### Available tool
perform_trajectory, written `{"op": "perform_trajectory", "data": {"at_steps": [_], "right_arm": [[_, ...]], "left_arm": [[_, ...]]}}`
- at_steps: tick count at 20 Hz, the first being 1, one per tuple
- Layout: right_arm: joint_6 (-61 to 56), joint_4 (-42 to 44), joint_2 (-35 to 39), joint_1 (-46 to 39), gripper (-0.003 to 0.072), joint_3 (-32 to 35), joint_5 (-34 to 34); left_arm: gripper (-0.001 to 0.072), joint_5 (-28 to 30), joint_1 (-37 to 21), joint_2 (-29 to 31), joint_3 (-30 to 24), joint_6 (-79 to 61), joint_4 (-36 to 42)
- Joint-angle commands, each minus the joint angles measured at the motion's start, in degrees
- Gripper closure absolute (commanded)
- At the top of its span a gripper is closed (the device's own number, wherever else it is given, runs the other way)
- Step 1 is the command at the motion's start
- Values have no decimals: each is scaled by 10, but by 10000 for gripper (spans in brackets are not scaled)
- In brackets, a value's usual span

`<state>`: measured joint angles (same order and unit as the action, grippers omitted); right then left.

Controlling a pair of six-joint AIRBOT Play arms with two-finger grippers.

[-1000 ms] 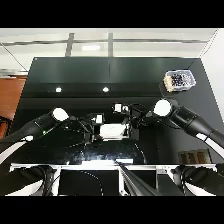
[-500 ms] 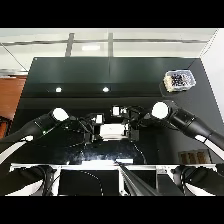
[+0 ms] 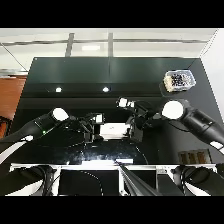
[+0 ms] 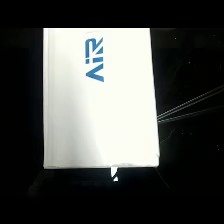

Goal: Fold the box and place the chain.

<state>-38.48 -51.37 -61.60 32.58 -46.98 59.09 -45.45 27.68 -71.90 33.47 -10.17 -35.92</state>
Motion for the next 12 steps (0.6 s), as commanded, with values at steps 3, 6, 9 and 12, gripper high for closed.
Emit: {"op": "perform_trajectory", "data": {"at_steps": [3,6,9,12], "right_arm": [[-217,37,23,-44,672,12,1],[-286,147,0,-43,681,30,-42],[-281,238,-60,-43,679,30,-1],[-279,260,-106,-45,679,30,12]], "left_arm": [[492,-1,0,0,0,0,-1],[492,-2,0,0,0,0,0],[491,-2,0,0,0,0,0],[491,-2,0,0,0,0,0]]}}
